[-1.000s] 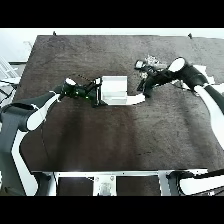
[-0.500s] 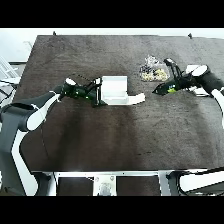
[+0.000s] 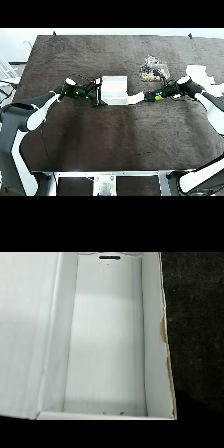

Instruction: Fold the box and place the chain.

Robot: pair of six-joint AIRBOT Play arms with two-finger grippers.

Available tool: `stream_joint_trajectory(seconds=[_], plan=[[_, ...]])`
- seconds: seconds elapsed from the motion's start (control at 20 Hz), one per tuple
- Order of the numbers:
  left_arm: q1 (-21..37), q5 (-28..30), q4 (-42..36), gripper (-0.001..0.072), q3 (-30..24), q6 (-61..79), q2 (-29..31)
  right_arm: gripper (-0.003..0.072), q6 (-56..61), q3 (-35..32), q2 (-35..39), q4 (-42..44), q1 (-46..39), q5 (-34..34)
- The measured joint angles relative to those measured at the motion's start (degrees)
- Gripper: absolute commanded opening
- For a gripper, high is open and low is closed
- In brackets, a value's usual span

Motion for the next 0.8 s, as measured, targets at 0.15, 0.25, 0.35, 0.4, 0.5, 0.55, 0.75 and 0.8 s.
stream_joint_trajectory(seconds=[0.15,0.25,0.35,0.4,0.5,0.55,0.75,0.8], plan=[[0.0,0.0,0.0,0.031,0.0,0.0,0.0,0.0009,-0.6,0.0,-0.3,2.8,2.5,0.1],[0.0,0.0,0.0,0.031,0.0,0.0,0.0,0.0008,-1.1,0.0,0.7,4.3,3.6,0.1],[0.0,0.0,0.0,0.031,0.0,0.0,0.0,0.001,-1.4,0.0,2.5,5.5,4.5,0.1],[0.0,0.0,0.0,0.031,0.0,0.0,0.0,0.0034,-1.5,0.0,3.3,5.8,5.0,0.1],[0.0,0.0,0.0,0.031,0.0,0.0,0.0,0.0555,-1.6,0.0,4.5,6.4,5.8,0.1],[0.0,0.0,0.0,0.031,0.0,0.0,0.0,0.0555,-1.5,0.0,4.8,6.3,6.0,0.0],[0.0,0.0,0.0,0.031,0.0,0.0,0.0,0.0555,-0.3,0.0,5.5,6.8,6.5,-0.2],[0.0,0.0,0.0,0.031,0.0,0.0,0.0,0.0555,0.2,0.0,5.6,6.8,6.6,-1.0]])
